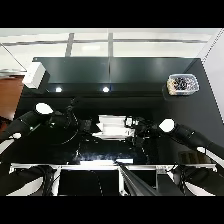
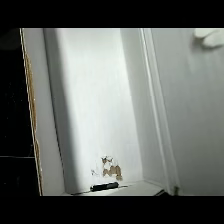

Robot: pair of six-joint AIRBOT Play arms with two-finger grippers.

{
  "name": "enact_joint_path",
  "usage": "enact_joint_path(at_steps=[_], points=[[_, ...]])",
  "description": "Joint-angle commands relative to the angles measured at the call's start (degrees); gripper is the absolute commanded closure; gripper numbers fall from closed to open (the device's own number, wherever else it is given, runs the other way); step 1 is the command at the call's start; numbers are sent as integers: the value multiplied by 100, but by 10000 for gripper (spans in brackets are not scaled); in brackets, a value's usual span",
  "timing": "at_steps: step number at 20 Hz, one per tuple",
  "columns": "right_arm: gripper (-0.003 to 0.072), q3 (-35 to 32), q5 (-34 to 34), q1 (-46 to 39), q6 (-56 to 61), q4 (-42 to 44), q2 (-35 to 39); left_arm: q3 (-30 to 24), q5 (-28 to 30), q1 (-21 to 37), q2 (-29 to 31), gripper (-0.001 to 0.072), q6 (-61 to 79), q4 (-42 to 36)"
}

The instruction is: Fold the box and place the chain.

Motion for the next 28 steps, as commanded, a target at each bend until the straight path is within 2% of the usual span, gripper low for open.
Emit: enact_joint_path(at_steps=[1, 3, 7, 9, 10, 15, 23, 25, 27, 28], points=[[345, -2, 0, 7, 28, 0, -2, 87, 197, -212, 4, 39, -216, -2], [345, -2, 0, 7, 31, 0, -2, 179, 197, -234, 4, 95, -267, 9], [345, -2, 2, 7, 28, -2, -4, 431, 136, -227, 7, 95, -540, 446], [345, -2, 2, 7, 28, -2, -2, 466, 20, -227, 4, 62, -540, 457], [345, -2, 0, 7, 28, -2, -2, 466, -39, -227, 4, -4, -540, 461], [345, -2, 2, 7, 28, -2, -2, 466, -234, -199, 4, -4, -535, 457], [345, -2, 2, 7, 28, -2, -2, 483, -455, 221, 15, 1, -448, 273], [345, -2, 2, 7, 28, 0, -2, 481, -402, 212, 13, 28, -450, 284], [345, -2, 0, 7, 28, -2, -2, 481, -297, 208, 13, 150, -452, 284], [345, -2, 0, 7, 28, -2, -2, 481, -240, 208, 13, 172, -452, 286]])
